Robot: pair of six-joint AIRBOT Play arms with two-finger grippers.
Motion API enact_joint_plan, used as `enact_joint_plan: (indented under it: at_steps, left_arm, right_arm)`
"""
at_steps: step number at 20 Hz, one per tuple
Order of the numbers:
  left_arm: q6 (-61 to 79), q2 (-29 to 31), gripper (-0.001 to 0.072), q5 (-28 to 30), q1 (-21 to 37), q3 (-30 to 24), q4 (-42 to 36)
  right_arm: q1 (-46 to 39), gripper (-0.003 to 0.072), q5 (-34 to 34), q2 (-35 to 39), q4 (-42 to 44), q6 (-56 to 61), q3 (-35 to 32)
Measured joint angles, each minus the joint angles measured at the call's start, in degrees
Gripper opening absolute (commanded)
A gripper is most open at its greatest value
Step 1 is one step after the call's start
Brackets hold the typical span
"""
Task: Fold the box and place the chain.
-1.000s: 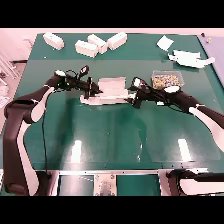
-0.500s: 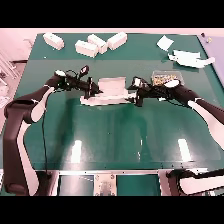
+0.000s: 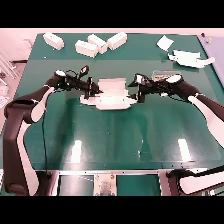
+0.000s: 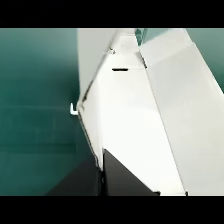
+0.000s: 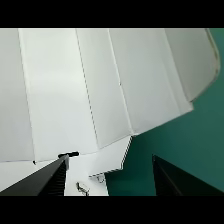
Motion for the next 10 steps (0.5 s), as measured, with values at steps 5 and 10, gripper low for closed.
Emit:
enact_joint_plan:
  at_steps: [5,10]
  left_arm:
    - [0.0,0.0,0.0022,0.0,0.0,0.0,0.0]
    - [0.0,0.0,0.0023,0.0,0.0,0.0,0.0]
  right_arm:
    - [-0.5,0.0626,2.9,-1.0,-3.8,4.5,2.1]
    - [-3.5,0.0618,7.9,3.3,-8.3,13.4,1.3]
